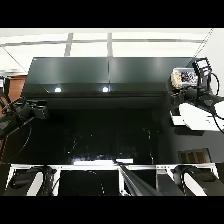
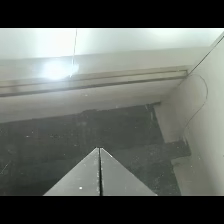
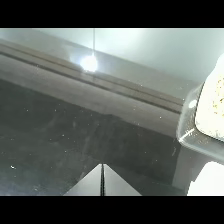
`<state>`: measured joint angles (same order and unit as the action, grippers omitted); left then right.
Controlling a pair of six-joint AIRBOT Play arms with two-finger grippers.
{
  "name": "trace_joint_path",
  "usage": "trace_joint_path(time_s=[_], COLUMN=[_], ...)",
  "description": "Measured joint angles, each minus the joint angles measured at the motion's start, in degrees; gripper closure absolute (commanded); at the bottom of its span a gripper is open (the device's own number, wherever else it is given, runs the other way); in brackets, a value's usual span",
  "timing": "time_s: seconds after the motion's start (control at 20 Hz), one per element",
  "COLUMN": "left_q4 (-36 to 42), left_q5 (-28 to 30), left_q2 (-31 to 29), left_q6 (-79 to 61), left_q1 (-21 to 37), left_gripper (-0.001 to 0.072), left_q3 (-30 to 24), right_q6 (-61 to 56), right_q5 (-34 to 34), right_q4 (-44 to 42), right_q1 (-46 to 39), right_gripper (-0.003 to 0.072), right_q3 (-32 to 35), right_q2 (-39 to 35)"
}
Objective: Fold the box and place the chain.
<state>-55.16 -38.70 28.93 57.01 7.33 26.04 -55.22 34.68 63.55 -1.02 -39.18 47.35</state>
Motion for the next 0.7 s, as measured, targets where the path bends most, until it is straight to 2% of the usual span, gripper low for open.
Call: trace_joint_path(time_s=[0.2,0.35,0.4,0.45,0.5,0.55,0.7], left_q4=[2.54,6.67,8.66,10.91,13.09,15.04,18.16], left_q5=[3.56,6.84,8.15,9.11,9.09,8.07,1.25], left_q2=[0.0,0.61,1.42,2.64,4.39,6.47,14.43], left_q6=[0.2,0.39,0.44,0.5,0.59,0.79,0.59], left_q1=[-0.04,-0.07,-0.11,-0.13,-0.13,-0.26,-1.99], left_gripper=[0.0684,0.0676,0.0526,0.0208,-0.0004,-0.0011,-0.0011], left_q3=[0.0,-0.33,-0.68,-0.98,-1.18,-1.2,0.22], right_q6=[0.0,0.0,-0.02,-0.02,-0.04,-0.07,-0.44], right_q5=[-0.83,-5.51,-7.13,-8.5,-9.42,-9.86,-7.89], right_q4=[-1.75,-10.38,-13.2,-15.74,-17.53,-18.88,-20.94], right_q1=[0.07,0.13,0.13,0.13,0.13,0.13,0.11], right_gripper=[0.0672,0.0672,0.0671,0.0646,0.0366,-0.0028,-0.0034], right_q3=[0.0,0.0,0.0,0.02,0.0,0.02,0.04], right_q2=[0.02,0.55,1.07,1.92,3.02,4.63,9.68])
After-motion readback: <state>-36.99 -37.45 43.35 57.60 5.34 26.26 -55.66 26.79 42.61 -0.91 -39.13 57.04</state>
